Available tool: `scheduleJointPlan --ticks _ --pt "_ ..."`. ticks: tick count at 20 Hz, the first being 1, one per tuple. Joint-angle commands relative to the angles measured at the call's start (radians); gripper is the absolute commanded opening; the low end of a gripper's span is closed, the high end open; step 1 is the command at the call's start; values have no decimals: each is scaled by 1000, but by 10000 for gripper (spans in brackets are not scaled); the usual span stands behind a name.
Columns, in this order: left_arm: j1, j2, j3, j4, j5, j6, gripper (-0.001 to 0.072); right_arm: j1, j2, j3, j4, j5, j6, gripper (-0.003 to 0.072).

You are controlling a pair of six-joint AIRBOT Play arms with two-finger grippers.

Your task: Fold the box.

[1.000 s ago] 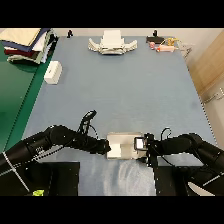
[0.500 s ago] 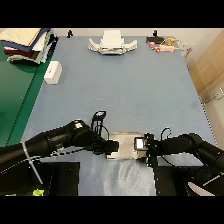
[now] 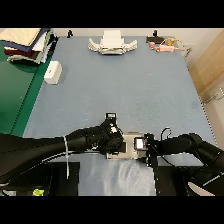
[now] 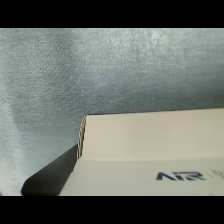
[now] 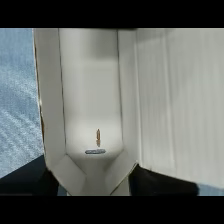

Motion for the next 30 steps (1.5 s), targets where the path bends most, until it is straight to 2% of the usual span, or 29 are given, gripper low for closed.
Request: scheduleJointPlan --ticks 1,2,10,11,12,13,16,21,23,24,25,30 --pt "-8 -35 17 25 -18 -80 212 0 0 1 0 0 0 511" --pt "-8 -35 17 25 -18 -81 15 0 0 1 0 0 0 510" --pt "-8 -33 24 6 -16 -78 18 0 0 1 0 0 0 510" --pt "-8 -28 31 -1 -10 -66 215 0 0 1 0 0 0 511" --pt "-8 -20 40 0 -14 -71 496 0 0 1 0 0 0 510" --pt "-7 -7 49 1 -21 -71 530 0 0 1 0 0 0 511" --pt "-1 68 59 5 -63 -50 530 0 0 1 0 0 0 511" --pt "25 266 59 16 -214 -45 529 0 0 1 0 0 0 510" --pt "27 344 59 16 -243 -53 526 0 0 1 0 0 0 510" --pt "27 367 59 16 -230 -98 330 0 0 1 0 0 0 511" --pt "26 381 59 24 -212 -81 22 0 0 1 0 0 0 511" --pt "68 386 58 35 -271 329 13 0 0 1 0 0 0 510"
